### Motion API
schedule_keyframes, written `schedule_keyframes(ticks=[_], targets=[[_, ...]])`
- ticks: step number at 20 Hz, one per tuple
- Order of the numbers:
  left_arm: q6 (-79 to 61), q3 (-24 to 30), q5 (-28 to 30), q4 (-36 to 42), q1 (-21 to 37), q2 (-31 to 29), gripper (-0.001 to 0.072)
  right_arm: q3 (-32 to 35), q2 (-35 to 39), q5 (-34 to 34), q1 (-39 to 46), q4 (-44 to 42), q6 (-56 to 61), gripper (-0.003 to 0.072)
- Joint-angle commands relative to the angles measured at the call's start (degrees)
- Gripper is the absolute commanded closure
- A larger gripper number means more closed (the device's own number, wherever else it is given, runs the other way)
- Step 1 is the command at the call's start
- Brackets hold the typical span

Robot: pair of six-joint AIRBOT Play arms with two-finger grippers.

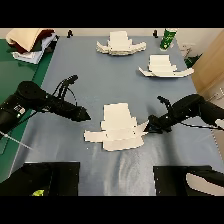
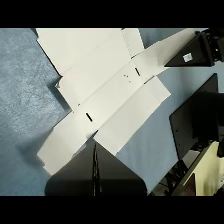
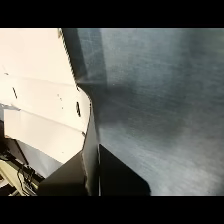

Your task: Fold the box.

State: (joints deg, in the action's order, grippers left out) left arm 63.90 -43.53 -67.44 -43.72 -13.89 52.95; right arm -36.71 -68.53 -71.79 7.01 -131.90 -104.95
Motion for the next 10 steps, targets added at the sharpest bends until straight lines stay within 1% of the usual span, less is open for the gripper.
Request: schedule_keyframes(ticks=[1, 2, 3, 4, 5, 6, 8, 10], targets=[[0.00, 0.02, 0.44, -0.07, 0.04, -0.07, 0.0693, -0.17, -2.05, 0.50, -0.39, -2.01, -3.61, 0.0610], [0.00, 0.02, 1.05, -0.04, 0.04, -0.07, 0.0693, -0.17, -2.12, 1.31, -0.98, -2.29, -4.48, 0.0641], [0.00, 0.02, 1.33, -0.02, 0.04, -0.07, 0.0655, -0.17, -2.12, 2.14, -1.60, -2.51, -5.55, 0.0686], [0.02, 0.02, 1.38, 0.00, 0.04, -0.07, 0.0366, -0.17, -2.12, 3.06, -2.27, -2.89, -6.25, 0.0686], [0.66, 0.02, 1.38, 0.00, 0.04, -0.07, 0.0155, -0.17, -2.10, 3.76, -2.91, -3.30, -7.10, 0.0687], [1.18, 0.02, 1.40, 0.00, 0.04, -0.07, 0.0180, -0.17, -2.10, 4.33, -3.67, -3.74, -7.78, 0.0687], [1.29, 0.02, 1.49, 0.04, 0.04, -0.09, 0.0185, -0.11, -1.66, 5.25, -4.98, -4.74, -9.22, 0.0688], [1.53, 0.02, 1.64, 0.11, -0.02, -0.09, 0.0185, 0.26, 0.52, 6.93, -6.84, -4.68, -9.84, 0.0688]])
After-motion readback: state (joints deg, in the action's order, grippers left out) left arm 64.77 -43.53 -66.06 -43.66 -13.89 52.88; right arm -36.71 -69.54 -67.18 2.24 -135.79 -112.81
